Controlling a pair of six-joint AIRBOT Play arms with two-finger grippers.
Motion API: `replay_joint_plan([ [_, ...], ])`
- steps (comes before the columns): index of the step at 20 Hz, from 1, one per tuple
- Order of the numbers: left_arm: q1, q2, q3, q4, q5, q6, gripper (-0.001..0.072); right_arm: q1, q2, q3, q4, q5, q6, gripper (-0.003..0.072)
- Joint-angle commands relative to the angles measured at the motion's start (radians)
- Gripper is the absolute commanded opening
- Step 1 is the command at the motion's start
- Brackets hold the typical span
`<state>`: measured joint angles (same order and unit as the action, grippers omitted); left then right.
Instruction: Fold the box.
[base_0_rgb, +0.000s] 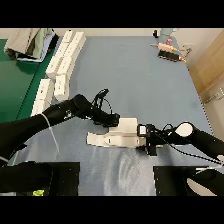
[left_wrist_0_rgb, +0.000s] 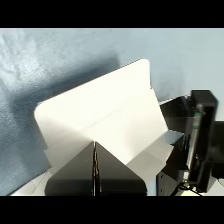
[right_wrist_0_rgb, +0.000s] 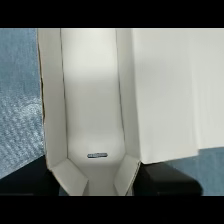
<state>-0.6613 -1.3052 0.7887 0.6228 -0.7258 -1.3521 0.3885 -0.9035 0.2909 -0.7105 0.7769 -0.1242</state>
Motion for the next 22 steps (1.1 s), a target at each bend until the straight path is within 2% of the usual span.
replay_joint_plan([
  [1,0.000,-0.061,0.008,-0.020,-0.014,-0.036,0.0015,0.000,0.001,0.001,0.000,0.000,0.000,0.0512],
  [6,0.014,-0.046,0.016,-0.016,0.014,-0.011,0.0016,0.000,0.000,0.001,0.000,0.000,0.000,0.0511],
  [9,0.073,0.060,0.027,0.002,-0.023,0.070,0.0015,0.000,0.000,0.001,0.000,0.000,0.000,0.0511],
  [11,0.129,0.179,0.026,0.100,-0.084,0.082,0.0015,0.000,0.000,0.001,0.000,0.000,0.000,0.0511],
  [15,0.200,0.385,0.017,0.372,-0.293,0.151,0.0016,0.000,0.000,0.001,0.000,0.000,0.000,0.0511],
  [19,0.200,0.428,-0.007,0.394,-0.389,0.380,0.0016,0.000,0.000,0.001,0.000,0.000,0.000,0.0512],
  [22,0.214,0.429,-0.049,0.341,-0.426,0.739,0.0013,0.000,0.000,0.001,0.000,0.000,0.000,0.0511],
])
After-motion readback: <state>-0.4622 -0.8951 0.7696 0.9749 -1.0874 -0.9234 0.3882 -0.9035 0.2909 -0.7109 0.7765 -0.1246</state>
